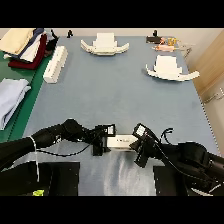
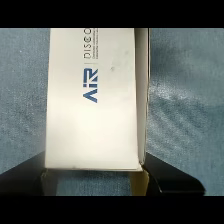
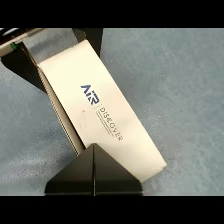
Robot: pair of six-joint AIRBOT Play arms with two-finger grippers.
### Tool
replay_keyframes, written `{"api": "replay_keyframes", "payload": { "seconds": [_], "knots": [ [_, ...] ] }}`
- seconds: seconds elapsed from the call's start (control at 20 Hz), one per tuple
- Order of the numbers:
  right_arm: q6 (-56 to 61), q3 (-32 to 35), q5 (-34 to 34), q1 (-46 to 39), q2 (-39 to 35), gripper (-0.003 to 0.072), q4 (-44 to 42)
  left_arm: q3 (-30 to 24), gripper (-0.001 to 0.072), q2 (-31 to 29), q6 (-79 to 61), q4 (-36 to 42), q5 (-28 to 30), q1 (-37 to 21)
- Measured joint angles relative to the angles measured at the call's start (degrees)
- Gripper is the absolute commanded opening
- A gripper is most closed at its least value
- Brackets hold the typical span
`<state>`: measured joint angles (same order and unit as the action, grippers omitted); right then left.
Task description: Fold the box.
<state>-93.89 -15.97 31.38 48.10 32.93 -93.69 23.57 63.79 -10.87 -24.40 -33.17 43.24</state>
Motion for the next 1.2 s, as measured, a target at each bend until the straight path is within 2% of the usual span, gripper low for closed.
{"api": "replay_keyframes", "payload": {
  "seconds": [0.3,0.65,0.9,1.2],
  "knots": [
    [0.0,-6.3,4.3,-0.1,-0.1,0.0004,8.5,0.0,0.0518,0.0,0.0,0.0,0.0,0.0],
    [12.5,-14.5,19.9,-2.4,2.1,0.0004,22.6,0.0,0.0518,0.0,0.0,0.0,0.0,0.0],
    [20.8,-21.2,30.0,-10.6,9.9,0.0004,25.1,0.0,0.0518,0.0,0.0,0.0,0.0,0.0],
    [23.9,-33.9,38.3,-21.9,23.8,0.0004,19.3,0.0,0.0518,0.0,0.0,0.0,0.0,0.0]
  ]
}}
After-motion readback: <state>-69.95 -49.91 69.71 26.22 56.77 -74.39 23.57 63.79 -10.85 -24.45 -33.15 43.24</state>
